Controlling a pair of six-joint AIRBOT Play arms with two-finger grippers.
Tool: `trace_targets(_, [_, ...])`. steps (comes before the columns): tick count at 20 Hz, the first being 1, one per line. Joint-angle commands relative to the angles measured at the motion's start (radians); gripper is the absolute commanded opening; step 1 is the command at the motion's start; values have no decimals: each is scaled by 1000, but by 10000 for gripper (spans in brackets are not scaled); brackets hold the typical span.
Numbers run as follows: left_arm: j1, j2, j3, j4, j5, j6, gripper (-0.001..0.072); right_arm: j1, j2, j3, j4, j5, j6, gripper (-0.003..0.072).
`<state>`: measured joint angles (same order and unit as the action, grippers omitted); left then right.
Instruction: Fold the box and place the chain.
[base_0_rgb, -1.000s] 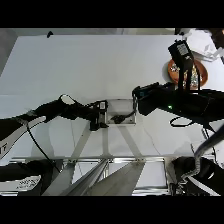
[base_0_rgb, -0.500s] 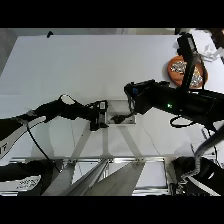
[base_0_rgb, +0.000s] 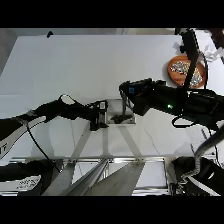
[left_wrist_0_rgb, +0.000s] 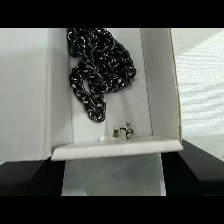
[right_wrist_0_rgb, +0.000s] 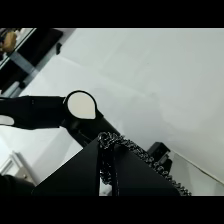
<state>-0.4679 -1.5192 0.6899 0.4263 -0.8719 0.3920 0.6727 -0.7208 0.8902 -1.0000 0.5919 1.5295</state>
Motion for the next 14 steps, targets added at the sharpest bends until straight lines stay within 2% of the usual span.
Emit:
trace_targets(1, [0,1,0,0,0,0,336,1,1,1,18,-5,-14,12])
trace_targets(5, [0,1,0,0,0,0,336,1,-3,1,-22,8,-20,13])
trace_targets(7, [0,1,0,0,0,0,336,1,-20,1,-67,53,-20,13])
trace_targets(10, [0,1,0,0,0,0,336,1,-78,-2,-96,117,-20,13])
trace_targets(14, [0,1,0,0,0,0,336,1,-158,-48,-125,122,-20,12])
